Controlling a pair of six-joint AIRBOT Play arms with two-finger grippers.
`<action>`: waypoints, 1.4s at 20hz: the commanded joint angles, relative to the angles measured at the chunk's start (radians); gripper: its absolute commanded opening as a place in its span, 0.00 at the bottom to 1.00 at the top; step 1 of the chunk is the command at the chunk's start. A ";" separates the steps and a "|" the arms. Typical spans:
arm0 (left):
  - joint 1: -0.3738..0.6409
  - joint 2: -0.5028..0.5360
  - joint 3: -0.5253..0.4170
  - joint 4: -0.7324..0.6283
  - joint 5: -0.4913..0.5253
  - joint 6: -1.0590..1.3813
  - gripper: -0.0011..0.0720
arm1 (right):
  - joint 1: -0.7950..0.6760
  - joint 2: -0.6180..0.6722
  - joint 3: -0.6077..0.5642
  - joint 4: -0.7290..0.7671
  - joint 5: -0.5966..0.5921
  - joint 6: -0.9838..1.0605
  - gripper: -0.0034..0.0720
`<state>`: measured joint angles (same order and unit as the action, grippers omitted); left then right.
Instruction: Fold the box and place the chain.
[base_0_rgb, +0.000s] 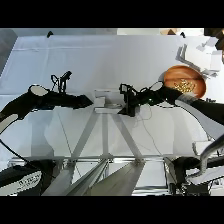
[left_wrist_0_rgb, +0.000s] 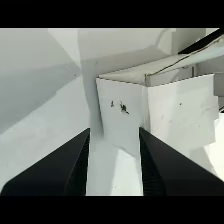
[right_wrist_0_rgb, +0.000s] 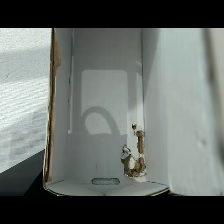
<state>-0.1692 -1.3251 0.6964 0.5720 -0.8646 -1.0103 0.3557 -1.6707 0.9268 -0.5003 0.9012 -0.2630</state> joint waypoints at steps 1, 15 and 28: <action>0.001 0.016 0.000 0.005 0.000 0.000 0.49 | 0.000 0.001 0.001 0.000 0.000 0.000 0.70; -0.138 0.005 0.000 0.002 0.130 0.000 0.71 | 0.000 0.001 0.001 0.000 0.000 0.000 0.70; -0.174 0.006 0.000 -0.039 0.179 0.001 0.72 | 0.000 0.001 0.001 0.000 0.000 0.000 0.70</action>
<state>-0.3264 -1.3190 0.6960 0.5442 -0.6991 -1.0107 0.3557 -1.6707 0.9268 -0.5003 0.9009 -0.2634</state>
